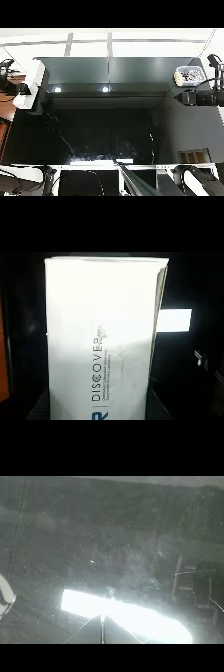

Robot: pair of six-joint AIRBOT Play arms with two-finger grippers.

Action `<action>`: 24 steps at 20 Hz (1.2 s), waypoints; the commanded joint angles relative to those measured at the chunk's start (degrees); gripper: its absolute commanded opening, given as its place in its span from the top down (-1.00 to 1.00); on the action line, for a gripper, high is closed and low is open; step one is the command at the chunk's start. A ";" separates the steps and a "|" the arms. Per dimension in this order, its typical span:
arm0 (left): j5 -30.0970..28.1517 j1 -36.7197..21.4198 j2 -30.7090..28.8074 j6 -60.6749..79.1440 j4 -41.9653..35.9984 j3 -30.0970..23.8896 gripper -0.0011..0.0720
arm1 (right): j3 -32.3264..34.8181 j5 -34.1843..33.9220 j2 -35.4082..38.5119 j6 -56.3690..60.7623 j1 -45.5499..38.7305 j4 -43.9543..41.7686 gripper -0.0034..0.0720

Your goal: Fold the box and place the chain.

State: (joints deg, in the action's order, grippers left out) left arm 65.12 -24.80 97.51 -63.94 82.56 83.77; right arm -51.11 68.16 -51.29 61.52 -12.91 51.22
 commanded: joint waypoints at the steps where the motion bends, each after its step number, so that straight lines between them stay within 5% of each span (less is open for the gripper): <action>1: -3.89 -0.11 1.99 0.33 -3.21 0.31 -0.70 | 0.02 -0.28 0.00 0.48 0.00 -0.26 0.87; 2: -2.86 -0.02 1.99 0.28 -3.76 1.33 -0.99 | 0.02 -0.31 0.00 0.61 0.00 -0.26 0.87; 6: 8.39 0.22 1.95 -7.34 -2.36 14.91 -0.98 | 0.04 -1.09 -0.02 0.81 0.52 -0.44 0.87; 8: 16.15 0.26 1.95 -16.61 -6.75 23.65 -0.93 | 1.42 -7.41 -0.02 5.55 3.41 -4.07 0.87; 9: 20.37 0.50 1.95 -19.67 -9.40 27.19 -0.62 | 2.78 -10.86 -0.02 5.51 5.86 -5.86 0.87; 11: 30.88 1.46 1.75 -21.99 -13.11 31.78 0.89 | 6.03 -16.48 -0.04 4.63 12.00 -2.99 0.87; 13: 37.05 4.94 -0.42 -21.68 -15.50 30.49 0.90 | 9.40 -18.32 -0.07 4.55 16.63 4.87 0.87; 16: 30.03 14.71 -10.34 -18.47 -14.75 18.12 0.90 | 15.69 -24.52 -0.07 8.70 18.08 9.86 0.87; 20: 0.55 27.23 -31.71 -16.74 -12.31 -17.29 0.90 | 18.62 -31.21 -0.04 10.69 16.74 14.25 0.87; 24: -14.97 31.04 -48.13 -16.04 -12.55 -44.39 0.90 | 18.62 -31.30 -0.04 10.67 16.72 14.21 0.87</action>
State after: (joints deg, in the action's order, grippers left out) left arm 64.27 2.81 60.27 -80.58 69.84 56.86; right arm -33.15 38.68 -51.35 71.64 3.79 64.10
